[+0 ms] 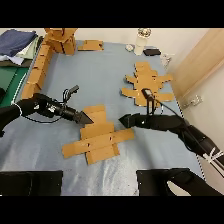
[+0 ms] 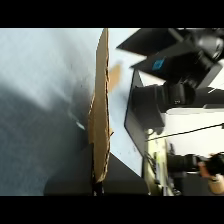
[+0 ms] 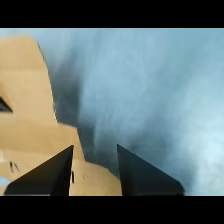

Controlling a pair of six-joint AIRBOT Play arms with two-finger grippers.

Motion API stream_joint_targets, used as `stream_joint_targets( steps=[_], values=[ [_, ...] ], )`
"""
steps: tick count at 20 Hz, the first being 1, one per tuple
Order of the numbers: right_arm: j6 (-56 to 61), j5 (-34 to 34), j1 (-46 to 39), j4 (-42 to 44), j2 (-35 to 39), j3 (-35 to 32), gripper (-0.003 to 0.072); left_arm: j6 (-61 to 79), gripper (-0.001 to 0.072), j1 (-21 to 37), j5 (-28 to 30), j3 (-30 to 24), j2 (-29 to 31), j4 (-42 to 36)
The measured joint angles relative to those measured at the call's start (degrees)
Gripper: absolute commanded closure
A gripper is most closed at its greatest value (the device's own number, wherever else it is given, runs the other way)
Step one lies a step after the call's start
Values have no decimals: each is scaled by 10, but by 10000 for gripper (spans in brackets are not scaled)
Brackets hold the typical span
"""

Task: Fold the box.

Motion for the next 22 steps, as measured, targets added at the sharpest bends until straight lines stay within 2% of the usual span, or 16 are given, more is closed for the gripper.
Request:
stream_joint_targets(
  steps=[1, 2, 7, 9, 14, 22],
  values=[
    [5, -13, -14, -6, 0, 21, 572, 9, 697, -7, 12, 3, 10, 0],
    [10, -27, -24, -9, 0, 41, 684, 18, 697, -15, 26, 6, 19, 0],
    [53, -139, -23, -24, 0, 97, 684, 98, 697, -86, 108, 7, 62, -3],
    [107, -160, -8, -64, 0, 103, 685, 138, 697, -121, 145, 0, 78, -3],
    [245, -162, 9, -186, 0, 108, 685, 210, 697, -196, 218, -28, 98, -3],
    [300, -153, 14, -248, 0, 109, 685, 277, 698, -252, 298, -51, 128, -17]
  ],
)
